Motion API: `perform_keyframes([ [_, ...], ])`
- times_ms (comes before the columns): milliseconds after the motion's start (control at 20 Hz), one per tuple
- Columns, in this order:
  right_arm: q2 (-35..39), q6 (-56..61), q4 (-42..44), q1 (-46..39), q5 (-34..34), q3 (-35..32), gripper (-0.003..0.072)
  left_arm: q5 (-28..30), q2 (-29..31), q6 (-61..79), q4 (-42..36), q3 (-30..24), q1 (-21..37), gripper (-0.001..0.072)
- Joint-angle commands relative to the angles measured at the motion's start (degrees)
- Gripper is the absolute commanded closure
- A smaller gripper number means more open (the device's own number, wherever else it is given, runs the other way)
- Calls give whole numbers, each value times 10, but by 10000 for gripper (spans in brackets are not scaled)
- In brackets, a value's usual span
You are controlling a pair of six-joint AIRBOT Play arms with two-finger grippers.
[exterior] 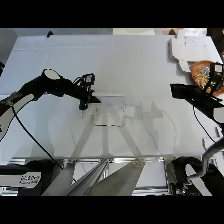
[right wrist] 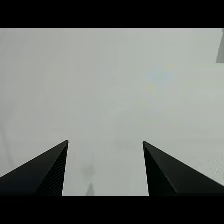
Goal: Fold the box and place the chain.
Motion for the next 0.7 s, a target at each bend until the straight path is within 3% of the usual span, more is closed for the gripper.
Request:
perform_keyframes([
  [0,0,0,0,0,1,1,185,32,-15,46,-11,0,-8,705],
  [300,0,0,0,0,1,1,185,93,-15,49,-74,0,-8,704],
  [650,0,0,0,0,1,1,185,48,-34,42,-20,0,-8,705],
])
